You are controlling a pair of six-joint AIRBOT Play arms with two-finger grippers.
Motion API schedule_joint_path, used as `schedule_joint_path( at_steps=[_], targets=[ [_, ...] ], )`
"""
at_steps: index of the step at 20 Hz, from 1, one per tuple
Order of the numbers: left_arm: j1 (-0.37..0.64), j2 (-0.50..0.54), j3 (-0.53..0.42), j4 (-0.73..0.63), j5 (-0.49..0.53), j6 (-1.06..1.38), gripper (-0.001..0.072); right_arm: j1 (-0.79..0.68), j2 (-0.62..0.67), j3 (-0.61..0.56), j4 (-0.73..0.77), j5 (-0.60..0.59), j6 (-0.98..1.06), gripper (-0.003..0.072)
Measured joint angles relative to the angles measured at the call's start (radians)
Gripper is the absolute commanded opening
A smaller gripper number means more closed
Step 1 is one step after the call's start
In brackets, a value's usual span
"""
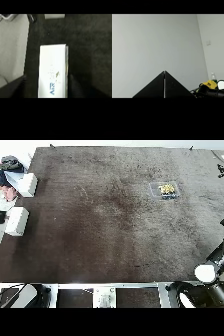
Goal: Fold the box and place the chain.
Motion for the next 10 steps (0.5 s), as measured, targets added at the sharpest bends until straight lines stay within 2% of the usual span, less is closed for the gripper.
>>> schedule_joint_path(
  at_steps=[1,3,4,7,10],
  targets=[
    [0.0,0.014,0.008,-0.042,-0.024,0.0,0.0106,0.0,0.0,0.0,0.0,0.0,0.0,0.0014],
    [0.0,0.034,0.017,-0.155,-0.105,0.03,0.0087,0.0,0.0,0.0,0.0,0.0,0.0,0.0014],
    [-0.008,0.04,0.02,-0.215,-0.134,0.045,0.0011,0.0,0.0,0.0,0.0,0.0,0.0,0.0014],
    [-0.077,0.063,0.024,-0.346,-0.176,0.074,0.0007,0.0,0.0,0.0,0.0,0.0,0.0,0.0014],
    [-0.209,0.102,0.026,-0.406,-0.1,0.049,0.0006,0.0,0.0,0.0,0.0,0.0,0.0,0.0014]
  ],
)
